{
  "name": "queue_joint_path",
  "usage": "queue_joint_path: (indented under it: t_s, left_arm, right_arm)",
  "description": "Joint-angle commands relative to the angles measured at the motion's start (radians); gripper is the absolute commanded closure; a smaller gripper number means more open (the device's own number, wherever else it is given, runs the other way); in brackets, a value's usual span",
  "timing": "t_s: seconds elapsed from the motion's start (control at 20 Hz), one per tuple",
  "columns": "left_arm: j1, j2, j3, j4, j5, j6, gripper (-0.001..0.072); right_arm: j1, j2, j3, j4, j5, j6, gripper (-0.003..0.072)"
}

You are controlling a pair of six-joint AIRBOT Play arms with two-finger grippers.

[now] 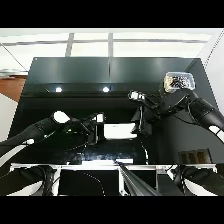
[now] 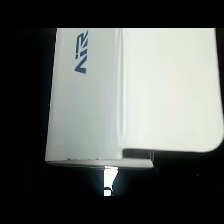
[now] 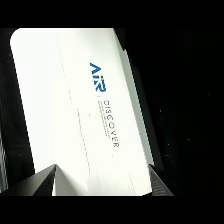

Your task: Fold the box and place the chain.

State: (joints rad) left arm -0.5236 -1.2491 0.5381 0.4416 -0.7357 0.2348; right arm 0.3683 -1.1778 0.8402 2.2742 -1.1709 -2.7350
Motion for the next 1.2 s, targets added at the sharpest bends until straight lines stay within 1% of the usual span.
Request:
queue_joint_path:
  t_s: [0.0,0.4,0.5,0.85,1.15]
  left_arm:
    - [0.000,-0.001,0.001,0.000,0.000,0.000,0.0246]
    - [0.000,-0.001,0.001,0.000,0.000,0.000,0.0246]
    - [0.000,-0.001,0.001,0.000,0.000,0.000,0.0247]
    - [0.000,-0.001,0.001,0.000,0.000,0.000,0.0246]
    - [-0.001,-0.001,0.001,0.000,0.000,0.000,0.0247]
  right_arm:
    - [0.039,0.001,-0.002,-0.094,0.042,0.058,-0.0010]
    - [0.041,0.001,-0.002,-0.094,0.069,0.057,-0.0007]
    - [0.041,0.001,-0.002,-0.093,0.069,0.057,0.0222]
    - [0.042,0.001,-0.002,-0.045,0.065,0.057,0.0221]
    - [0.061,0.001,-0.002,-0.046,0.066,0.062,0.0223]
